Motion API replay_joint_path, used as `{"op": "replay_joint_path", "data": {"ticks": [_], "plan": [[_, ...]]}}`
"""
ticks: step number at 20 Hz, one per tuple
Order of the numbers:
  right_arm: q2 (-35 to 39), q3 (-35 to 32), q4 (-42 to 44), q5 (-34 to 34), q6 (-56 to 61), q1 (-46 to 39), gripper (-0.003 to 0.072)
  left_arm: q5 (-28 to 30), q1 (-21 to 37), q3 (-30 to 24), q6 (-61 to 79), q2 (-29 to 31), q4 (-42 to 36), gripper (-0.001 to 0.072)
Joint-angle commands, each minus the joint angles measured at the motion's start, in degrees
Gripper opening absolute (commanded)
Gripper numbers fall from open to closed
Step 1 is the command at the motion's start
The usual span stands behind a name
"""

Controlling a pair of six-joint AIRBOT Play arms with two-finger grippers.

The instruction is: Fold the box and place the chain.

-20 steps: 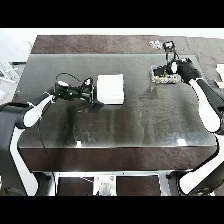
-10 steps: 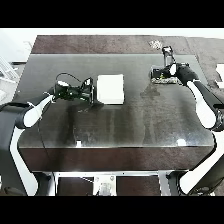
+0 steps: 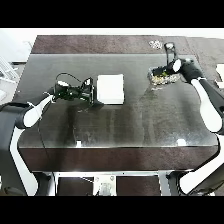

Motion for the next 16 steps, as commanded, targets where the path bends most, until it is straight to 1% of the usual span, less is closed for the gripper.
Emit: {"op": "replay_joint_path", "data": {"ticks": [1,3,6,8,12,16], "plan": [[5.9,0.1,-0.7,-0.2,0.1,0.0,0.0005,0.0,0.1,0.0,0.0,0.0,0.0,0.0471],[9.3,0.1,-1.6,0.3,0.1,0.0,0.0006,0.0,0.1,0.0,0.0,0.0,0.0,0.0471],[14.9,0.1,-2.1,3.9,0.0,0.4,0.0006,0.0,0.1,0.0,0.0,0.0,0.0,0.0471],[22.3,0.1,-2.2,5.2,-0.9,2.3,0.0005,0.0,0.1,0.0,0.0,0.0,0.0,0.0471],[31.8,0.1,-2.2,4.1,-2.4,6.2,0.0005,0.0,0.1,0.0,0.0,0.0,0.0,0.0471],[38.9,0.2,-2.2,0.2,-3.3,11.0,0.0005,0.0,0.1,0.0,0.0,0.0,0.0,0.0471]]}}
